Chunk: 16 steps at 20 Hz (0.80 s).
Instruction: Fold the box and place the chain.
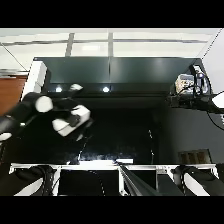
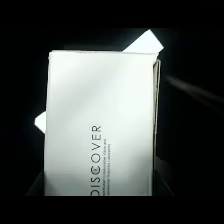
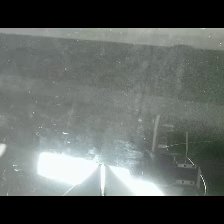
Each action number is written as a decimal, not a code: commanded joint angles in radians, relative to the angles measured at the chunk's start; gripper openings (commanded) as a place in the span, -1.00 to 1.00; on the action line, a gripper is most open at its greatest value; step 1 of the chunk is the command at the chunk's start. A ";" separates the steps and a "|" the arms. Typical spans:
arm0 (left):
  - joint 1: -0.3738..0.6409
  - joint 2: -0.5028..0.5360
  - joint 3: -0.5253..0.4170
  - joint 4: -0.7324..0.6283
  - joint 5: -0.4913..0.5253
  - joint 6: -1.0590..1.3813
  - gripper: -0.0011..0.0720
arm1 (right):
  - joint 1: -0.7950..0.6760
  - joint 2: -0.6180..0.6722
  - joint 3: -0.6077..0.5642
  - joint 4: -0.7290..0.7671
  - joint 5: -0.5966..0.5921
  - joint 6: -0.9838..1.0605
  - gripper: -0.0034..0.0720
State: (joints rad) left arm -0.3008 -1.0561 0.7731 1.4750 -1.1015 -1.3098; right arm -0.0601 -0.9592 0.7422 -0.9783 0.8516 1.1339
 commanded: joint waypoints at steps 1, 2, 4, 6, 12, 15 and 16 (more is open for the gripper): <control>0.245 0.129 -0.054 0.121 -0.141 -0.138 -0.30 | -0.001 0.000 0.001 0.000 0.001 0.000 -0.87; 0.312 0.166 -0.079 0.114 -0.141 -0.135 -0.30 | -0.001 0.000 0.001 0.001 0.001 0.000 -0.87; 0.455 0.227 -0.134 0.117 -0.137 -0.119 -0.30 | -0.001 0.000 0.001 0.000 0.000 0.000 -0.87; 0.605 0.243 -0.174 0.112 -0.121 -0.112 -0.30 | 0.000 0.000 0.001 0.001 0.000 0.000 -0.87; 0.893 0.197 -0.192 0.020 0.066 -0.042 -0.30 | 0.000 0.000 0.001 0.000 0.000 -0.001 -0.87; 0.964 0.158 -0.175 -0.119 0.080 0.236 -0.30 | 0.000 0.000 0.001 0.000 0.000 0.000 -0.87; 0.974 0.146 -0.174 -0.119 0.100 0.280 -0.30 | 0.000 0.000 0.001 0.000 0.000 0.000 -0.87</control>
State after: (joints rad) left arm 0.6018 -0.8822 0.5930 1.4399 -1.0565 -1.2167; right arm -0.0601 -0.9592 0.7422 -0.9787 0.8520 1.1332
